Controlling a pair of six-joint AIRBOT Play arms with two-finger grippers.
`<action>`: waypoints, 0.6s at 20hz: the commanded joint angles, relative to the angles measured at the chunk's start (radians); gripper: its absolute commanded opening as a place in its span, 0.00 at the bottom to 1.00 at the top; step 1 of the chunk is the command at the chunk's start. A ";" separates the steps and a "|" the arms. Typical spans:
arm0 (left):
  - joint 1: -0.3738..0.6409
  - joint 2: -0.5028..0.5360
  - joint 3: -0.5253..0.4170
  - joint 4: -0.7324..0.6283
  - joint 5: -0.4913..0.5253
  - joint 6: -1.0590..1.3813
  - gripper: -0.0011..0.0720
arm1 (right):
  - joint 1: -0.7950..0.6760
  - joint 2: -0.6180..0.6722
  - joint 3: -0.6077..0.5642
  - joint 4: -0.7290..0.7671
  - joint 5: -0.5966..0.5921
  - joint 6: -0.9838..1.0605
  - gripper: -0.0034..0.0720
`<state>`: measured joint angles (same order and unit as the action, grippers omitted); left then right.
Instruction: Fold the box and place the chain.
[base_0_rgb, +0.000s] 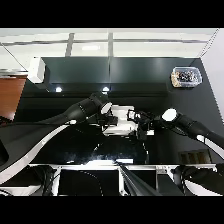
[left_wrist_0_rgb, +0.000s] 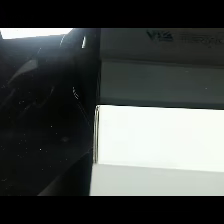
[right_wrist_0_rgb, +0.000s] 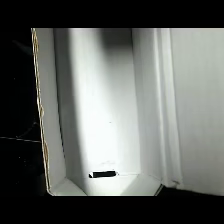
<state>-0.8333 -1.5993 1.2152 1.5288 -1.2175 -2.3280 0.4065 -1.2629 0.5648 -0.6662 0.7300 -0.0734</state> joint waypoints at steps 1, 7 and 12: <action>0.001 -0.001 0.000 -0.017 0.001 -0.010 0.05 | 0.001 0.000 0.000 0.000 0.000 0.002 0.58; 0.002 0.000 0.001 -0.019 0.000 -0.011 0.05 | 0.000 0.037 0.004 -0.034 0.018 0.072 0.88; 0.006 0.001 0.001 -0.020 0.000 -0.010 0.05 | -0.006 0.153 0.008 -0.208 0.122 0.154 0.88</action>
<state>-0.8295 -1.5993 1.2148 1.5085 -1.2156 -2.3386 0.4042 -1.1656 0.5701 -0.7860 0.7948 0.0227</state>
